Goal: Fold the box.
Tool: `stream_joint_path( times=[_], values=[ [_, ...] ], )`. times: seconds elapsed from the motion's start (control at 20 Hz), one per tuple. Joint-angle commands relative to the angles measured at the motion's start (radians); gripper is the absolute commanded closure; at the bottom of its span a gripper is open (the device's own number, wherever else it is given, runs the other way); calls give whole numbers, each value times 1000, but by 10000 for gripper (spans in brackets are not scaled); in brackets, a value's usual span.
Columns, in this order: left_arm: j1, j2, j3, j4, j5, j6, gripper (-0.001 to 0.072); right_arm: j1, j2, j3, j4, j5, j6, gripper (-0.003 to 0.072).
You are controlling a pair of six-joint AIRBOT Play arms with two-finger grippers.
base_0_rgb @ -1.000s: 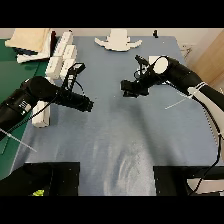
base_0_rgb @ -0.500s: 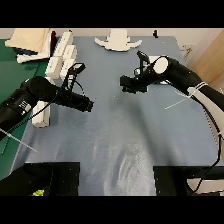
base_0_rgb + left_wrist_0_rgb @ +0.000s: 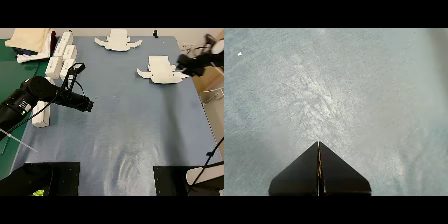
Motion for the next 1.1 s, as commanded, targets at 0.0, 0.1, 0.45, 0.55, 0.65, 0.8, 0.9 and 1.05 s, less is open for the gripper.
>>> stream_joint_path(
  times=[0.0,0.1,0.45,0.55,0.65,0.8,0.9,1.05],
  values=[
    [0,0,0,0,0,0,695,-293,-183,171,286,36,-231,300],
    [0,0,0,0,0,0,695,-365,-300,256,406,28,-309,300],
    [0,0,0,0,0,0,696,-361,-573,444,527,-27,-401,300],
    [0,0,0,0,0,0,695,-338,-613,455,544,-45,-436,301],
    [0,0,0,0,0,0,696,-319,-636,455,552,-55,-446,301],
    [0,0,0,0,0,0,696,-304,-646,458,580,-73,-489,302],
    [0,0,0,0,0,0,695,-302,-646,476,606,-82,-505,302],
    [0,0,0,0,0,0,696,-302,-646,496,628,-84,-504,350]
  ],
)
